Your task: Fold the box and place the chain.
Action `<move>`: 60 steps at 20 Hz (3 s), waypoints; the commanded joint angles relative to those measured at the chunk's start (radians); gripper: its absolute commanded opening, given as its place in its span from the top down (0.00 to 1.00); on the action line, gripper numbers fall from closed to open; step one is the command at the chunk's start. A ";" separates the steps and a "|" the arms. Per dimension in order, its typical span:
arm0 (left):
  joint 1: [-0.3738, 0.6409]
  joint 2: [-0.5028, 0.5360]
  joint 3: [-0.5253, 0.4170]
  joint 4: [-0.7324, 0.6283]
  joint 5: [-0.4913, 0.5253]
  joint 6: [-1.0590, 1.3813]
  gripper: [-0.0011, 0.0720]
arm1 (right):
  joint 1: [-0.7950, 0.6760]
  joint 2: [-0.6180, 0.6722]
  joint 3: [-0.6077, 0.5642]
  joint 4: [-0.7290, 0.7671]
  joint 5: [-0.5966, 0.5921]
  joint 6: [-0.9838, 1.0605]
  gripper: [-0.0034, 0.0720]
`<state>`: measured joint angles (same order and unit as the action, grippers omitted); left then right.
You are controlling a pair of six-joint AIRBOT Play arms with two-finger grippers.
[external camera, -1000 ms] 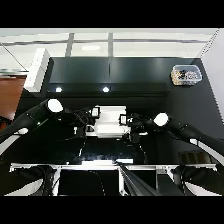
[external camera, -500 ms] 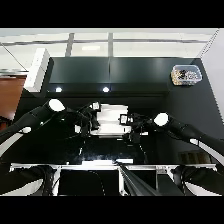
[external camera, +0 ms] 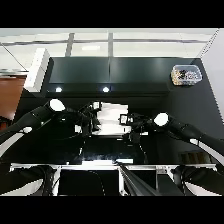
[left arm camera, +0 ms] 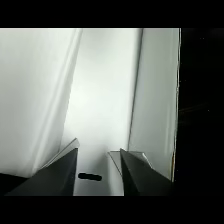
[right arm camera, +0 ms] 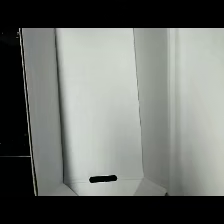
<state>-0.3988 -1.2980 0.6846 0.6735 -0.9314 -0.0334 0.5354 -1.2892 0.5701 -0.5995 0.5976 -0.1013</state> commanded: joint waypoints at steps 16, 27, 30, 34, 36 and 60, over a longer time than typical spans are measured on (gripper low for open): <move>0.175 0.072 0.079 0.218 -0.138 -0.497 0.94 | 0.001 0.000 0.000 0.000 0.001 0.000 0.66; 0.733 0.166 -0.027 0.233 -0.291 -1.272 0.94 | 0.001 0.000 0.000 0.000 0.001 0.000 0.66; 0.703 0.094 -0.115 0.095 -0.306 -1.182 0.94 | 0.001 0.000 0.000 0.000 0.001 0.000 0.66; 0.577 -0.005 -0.130 0.082 -0.254 -1.190 0.94 | 0.001 0.000 0.000 -0.001 0.001 0.000 0.66; 0.517 -0.044 -0.130 0.020 -0.208 -1.189 0.94 | 0.001 0.000 0.000 -0.001 0.001 0.000 0.66; 0.378 -0.082 0.079 -0.056 -0.438 -1.052 0.02 | 0.001 0.000 0.000 0.000 0.001 0.000 0.66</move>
<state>-0.0109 -1.3907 0.7452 0.6167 -1.3529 -1.0565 0.5358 -1.2892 0.5701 -0.5999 0.5983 -0.1013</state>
